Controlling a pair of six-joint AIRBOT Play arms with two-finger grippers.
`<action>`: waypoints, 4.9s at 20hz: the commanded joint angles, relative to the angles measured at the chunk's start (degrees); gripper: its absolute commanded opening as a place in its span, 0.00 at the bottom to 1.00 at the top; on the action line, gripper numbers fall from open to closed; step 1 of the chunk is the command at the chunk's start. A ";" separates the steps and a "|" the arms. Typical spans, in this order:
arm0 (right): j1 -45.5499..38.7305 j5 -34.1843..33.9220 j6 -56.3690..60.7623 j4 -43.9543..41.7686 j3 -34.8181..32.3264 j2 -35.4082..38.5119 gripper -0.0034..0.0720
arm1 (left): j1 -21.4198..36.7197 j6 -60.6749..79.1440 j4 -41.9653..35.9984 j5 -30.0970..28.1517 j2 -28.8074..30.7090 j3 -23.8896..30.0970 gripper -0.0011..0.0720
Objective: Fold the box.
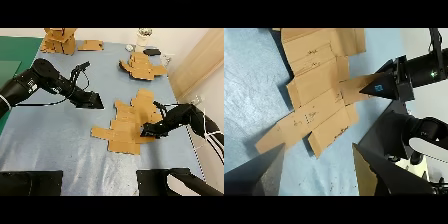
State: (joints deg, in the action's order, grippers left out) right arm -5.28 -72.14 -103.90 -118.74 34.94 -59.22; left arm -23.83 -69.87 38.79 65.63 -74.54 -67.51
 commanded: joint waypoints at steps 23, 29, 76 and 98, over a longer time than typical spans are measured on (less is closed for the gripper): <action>26.84 26.67 -16.63 -11.43 -9.90 3.72 0.05 | 15.69 11.52 3.63 8.28 -1.97 15.04 0.90; 27.23 26.40 -16.76 -12.90 -9.88 4.20 0.05 | 15.13 21.97 -8.70 7.58 -12.26 15.32 0.90; 31.04 26.75 -13.94 -11.93 -9.75 5.79 0.44 | 9.94 40.33 -18.21 13.33 -20.46 15.30 0.03; 21.44 18.43 13.05 6.88 5.44 6.67 0.05 | -11.89 62.31 -17.97 -13.14 -3.32 21.49 0.03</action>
State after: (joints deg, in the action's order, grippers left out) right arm 16.21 -54.85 -91.46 -111.02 40.69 -52.51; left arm -34.50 -10.46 20.62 54.43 -78.22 -46.96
